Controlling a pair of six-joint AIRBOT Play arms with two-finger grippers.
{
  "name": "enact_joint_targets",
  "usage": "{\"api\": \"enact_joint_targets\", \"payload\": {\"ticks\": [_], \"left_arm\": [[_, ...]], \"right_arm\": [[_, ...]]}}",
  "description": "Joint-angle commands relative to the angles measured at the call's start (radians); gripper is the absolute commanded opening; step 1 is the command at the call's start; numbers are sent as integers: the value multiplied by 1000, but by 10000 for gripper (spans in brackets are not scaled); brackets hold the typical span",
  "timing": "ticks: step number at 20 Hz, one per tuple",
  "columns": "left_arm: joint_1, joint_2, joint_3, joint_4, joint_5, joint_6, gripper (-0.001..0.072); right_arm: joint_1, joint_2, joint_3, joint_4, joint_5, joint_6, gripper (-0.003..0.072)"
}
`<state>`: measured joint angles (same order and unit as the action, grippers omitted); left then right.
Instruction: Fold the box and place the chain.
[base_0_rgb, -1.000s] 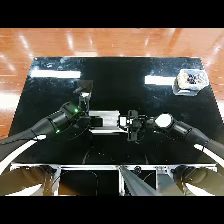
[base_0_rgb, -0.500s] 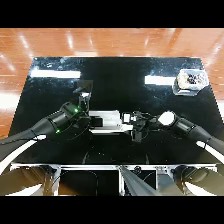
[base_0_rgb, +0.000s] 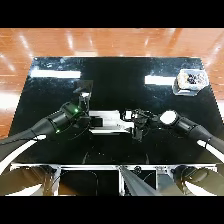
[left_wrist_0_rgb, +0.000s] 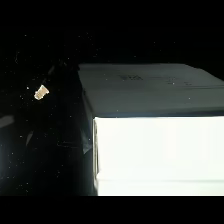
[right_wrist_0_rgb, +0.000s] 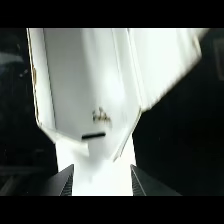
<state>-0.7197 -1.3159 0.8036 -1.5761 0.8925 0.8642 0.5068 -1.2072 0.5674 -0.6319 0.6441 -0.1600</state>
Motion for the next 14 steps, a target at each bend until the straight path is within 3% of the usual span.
{"api": "enact_joint_targets", "payload": {"ticks": [1, 3, 4, 5, 10, 11, 12, 14], "left_arm": [[-1, -1, 0, -1, 1, 0, 23], [-1, -1, 0, -1, 1, 0, 23], [-1, -1, 0, -1, 1, 0, 23], [-1, -1, 0, -1, 1, 0, 23], [-3, -1, 0, -4, 1, 0, 23], [-5, -1, 0, -3, 1, 0, 23], [-6, -1, 0, -4, 0, 0, 23], [-6, -1, 0, -4, 0, 0, 24]], "right_arm": [[34, 0, 1, 97, -51, -93, 458], [51, -1, 2, 100, -50, -95, 434], [56, -1, 2, 100, -50, -97, 336], [62, -1, 2, 100, -50, -101, 308], [76, -33, 17, 137, -58, -120, 304], [83, -39, 23, 149, -62, -126, 141], [89, -44, 28, 153, -63, -132, 63], [96, -54, 40, 169, -66, -133, 68]]}}
